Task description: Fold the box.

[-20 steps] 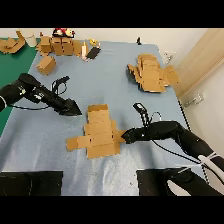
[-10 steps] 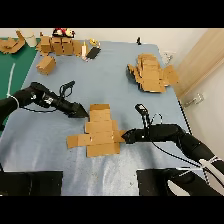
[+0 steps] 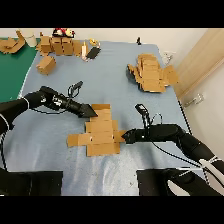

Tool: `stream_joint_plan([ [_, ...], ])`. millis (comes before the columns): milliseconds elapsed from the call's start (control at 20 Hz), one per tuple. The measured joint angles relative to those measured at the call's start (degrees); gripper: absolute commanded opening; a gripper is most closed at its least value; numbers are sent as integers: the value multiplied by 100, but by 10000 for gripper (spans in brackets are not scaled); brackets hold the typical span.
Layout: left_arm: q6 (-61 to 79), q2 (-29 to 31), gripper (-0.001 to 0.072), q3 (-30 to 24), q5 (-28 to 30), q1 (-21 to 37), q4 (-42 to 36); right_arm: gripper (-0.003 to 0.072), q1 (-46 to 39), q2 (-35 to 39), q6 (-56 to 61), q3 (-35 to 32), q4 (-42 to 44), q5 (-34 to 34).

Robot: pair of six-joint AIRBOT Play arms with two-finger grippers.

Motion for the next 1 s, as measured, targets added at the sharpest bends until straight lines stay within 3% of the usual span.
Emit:
stream_joint_plan([
  [150,149,-9,500,0,-4,-133,-59,0,0,-2,20,0,-2,4],
  [200,190,-9,288,0,-15,-162,-76,0,0,0,37,0,-4,4],
  [250,229,-9,227,0,-17,-188,-81,0,0,0,37,0,-9,7],
  [650,599,-9,223,0,-133,-243,-79,0,0,-2,52,0,-68,11],
  [700,627,-9,34,0,-160,-243,-55,1,0,0,52,0,-68,11],
  [950,835,-9,12,0,-219,-243,33,5,2,-2,55,0,-92,9],
  [1000,890,-9,12,0,-225,-243,42,73,2,-2,55,0,-92,7],
])
